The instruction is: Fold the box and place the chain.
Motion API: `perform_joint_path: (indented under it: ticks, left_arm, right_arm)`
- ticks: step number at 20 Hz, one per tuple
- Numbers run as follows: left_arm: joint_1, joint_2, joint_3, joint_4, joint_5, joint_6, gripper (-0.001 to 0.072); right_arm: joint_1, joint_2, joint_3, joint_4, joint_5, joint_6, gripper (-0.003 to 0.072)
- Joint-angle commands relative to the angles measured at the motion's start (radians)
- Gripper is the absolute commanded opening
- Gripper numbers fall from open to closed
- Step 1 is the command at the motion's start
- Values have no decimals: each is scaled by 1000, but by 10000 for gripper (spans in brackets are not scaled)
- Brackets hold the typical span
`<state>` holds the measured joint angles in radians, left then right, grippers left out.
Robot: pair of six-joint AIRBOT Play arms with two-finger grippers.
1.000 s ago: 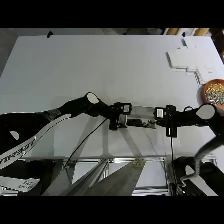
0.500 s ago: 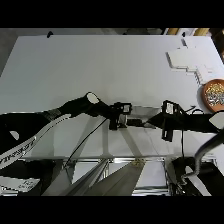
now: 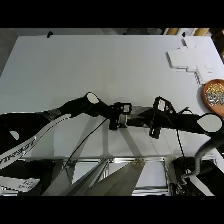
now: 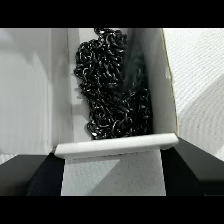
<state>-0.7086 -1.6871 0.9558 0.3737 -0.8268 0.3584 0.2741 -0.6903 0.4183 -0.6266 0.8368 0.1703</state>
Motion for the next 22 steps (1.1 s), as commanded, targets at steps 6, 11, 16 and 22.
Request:
perform_joint_path:
  ticks: [6, 11, 16, 22]
  left_arm:
    - [0, 0, 0, 0, 0, 0, 207]
    - [0, 0, 0, 0, 0, 0, 207]
    - [0, 0, 0, 0, 0, 0, 207]
    - [0, 0, 0, 0, 0, 0, 207]
  right_arm:
    - [-192, 129, 76, -336, 102, 165, 278]
    - [-333, 87, 50, -479, 88, 87, 186]
    - [-332, -91, 40, -479, 130, -58, 300]
    - [-243, -257, 21, -478, 124, -278, 360]
